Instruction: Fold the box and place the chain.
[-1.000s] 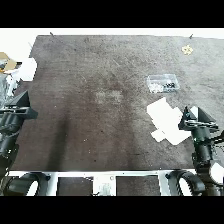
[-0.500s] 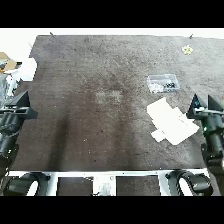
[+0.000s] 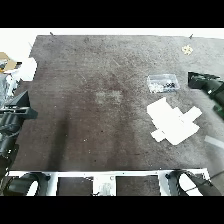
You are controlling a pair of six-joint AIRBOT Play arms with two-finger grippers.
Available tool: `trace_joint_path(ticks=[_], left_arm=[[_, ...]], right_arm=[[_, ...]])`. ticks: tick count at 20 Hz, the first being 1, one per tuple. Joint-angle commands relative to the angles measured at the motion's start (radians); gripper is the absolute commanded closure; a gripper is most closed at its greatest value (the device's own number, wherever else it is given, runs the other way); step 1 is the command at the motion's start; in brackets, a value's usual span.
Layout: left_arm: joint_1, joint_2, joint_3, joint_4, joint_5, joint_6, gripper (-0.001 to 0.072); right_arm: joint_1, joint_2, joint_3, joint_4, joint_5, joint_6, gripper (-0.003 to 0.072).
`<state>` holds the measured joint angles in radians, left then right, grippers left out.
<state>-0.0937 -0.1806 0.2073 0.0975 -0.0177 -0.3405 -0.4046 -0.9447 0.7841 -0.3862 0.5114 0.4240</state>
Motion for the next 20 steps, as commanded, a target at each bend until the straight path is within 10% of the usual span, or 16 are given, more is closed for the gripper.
trace_joint_path(ticks=[1, 7, 18, 20], left_arm=[[0.000, 0.000, 0.000, 0.000, 0.000, 0.000, 0.0698], [0.000, 0.000, 0.000, 0.000, 0.000, 0.000, 0.0698], [0.000, 0.000, 0.000, 0.000, 0.000, 0.000, 0.0698], [0.000, 0.000, 0.000, 0.000, 0.001, 0.000, 0.0698]], right_arm=[[-0.233, -0.258, 0.296, -0.447, 0.526, 0.335, 0.0180], [-0.284, -0.578, 0.629, -0.868, 0.885, 0.383, 0.0182], [-0.259, -0.871, 0.682, -0.859, 0.990, 0.119, 0.0256], [-0.246, -0.906, 0.682, -0.863, 1.038, 0.081, 0.0362]])
